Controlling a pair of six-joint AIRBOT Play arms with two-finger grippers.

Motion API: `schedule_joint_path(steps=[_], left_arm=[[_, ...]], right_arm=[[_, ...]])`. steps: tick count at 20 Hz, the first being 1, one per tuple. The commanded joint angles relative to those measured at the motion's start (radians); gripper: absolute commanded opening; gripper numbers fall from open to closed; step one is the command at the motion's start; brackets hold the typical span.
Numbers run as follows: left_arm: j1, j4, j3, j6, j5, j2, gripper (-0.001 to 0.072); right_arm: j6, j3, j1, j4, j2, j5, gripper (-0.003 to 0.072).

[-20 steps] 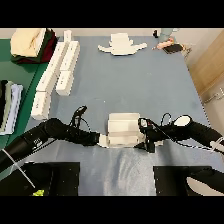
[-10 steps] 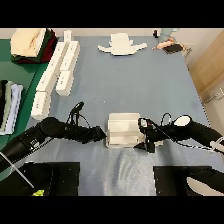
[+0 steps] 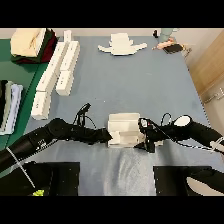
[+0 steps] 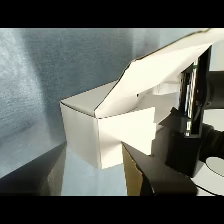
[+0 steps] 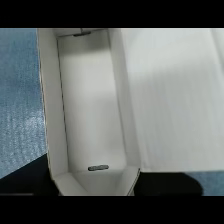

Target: Fold the box.

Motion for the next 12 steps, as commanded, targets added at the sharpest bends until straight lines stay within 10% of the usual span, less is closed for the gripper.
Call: schedule_joint_path(steps=[1,12], left_arm=[[-0.015,-0.01,0.002,-0.007,0.06,-0.016,0.0521],[-0.251,0.704,0.241,-0.767,-0.089,-0.145,0.0519]], right_arm=[[0.001,0.0,0.0,0.0,0.0,0.0,0.0525],[0.0,0.0,0.001,0.0,0.0,0.0,0.0525]])
